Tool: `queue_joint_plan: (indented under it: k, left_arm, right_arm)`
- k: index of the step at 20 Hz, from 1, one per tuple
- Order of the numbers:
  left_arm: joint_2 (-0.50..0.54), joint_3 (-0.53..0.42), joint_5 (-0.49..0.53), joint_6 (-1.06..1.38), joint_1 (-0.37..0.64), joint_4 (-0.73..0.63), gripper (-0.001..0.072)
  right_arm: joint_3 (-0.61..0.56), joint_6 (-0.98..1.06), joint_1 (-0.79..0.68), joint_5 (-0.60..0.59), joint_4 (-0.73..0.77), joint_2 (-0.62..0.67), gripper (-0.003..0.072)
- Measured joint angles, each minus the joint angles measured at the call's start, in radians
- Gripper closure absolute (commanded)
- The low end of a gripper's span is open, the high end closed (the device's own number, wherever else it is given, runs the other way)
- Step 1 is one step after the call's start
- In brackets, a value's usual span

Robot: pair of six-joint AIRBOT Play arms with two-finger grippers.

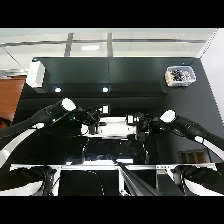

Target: Fold the box and place the chain.

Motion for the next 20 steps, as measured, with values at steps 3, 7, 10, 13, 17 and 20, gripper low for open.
queue_joint_plan:
  k: [3,7,10,13,17,20]
  left_arm:
    - [0.0,0.0,0.0,0.0,0.0,0.0,0.0688]
    - [0.0,0.0,0.001,0.0,0.0,0.0,0.0688]
    - [0.0,0.0,0.002,0.0,0.0,0.0,0.0688]
    - [0.0,0.0,0.006,0.0,0.0,0.0,0.0688]
    - [0.0,0.0,0.008,0.0,0.0,0.0,0.0688]
    - [0.0,0.0,0.009,0.0,0.0,0.0,0.0688]
  right_arm:
    - [0.003,0.007,0.002,0.001,-0.009,-0.003,0.0016]
    - [0.007,0.011,0.003,0.005,-0.018,-0.007,0.0016]
    - [0.008,0.014,0.003,0.008,-0.023,-0.008,0.0017]
    - [0.01,0.016,0.003,0.01,-0.023,-0.008,0.0016]
    - [0.014,0.011,-0.006,0.028,0.003,-0.01,0.0016]
    - [0.016,0.007,-0.01,0.044,0.024,-0.01,0.0016]
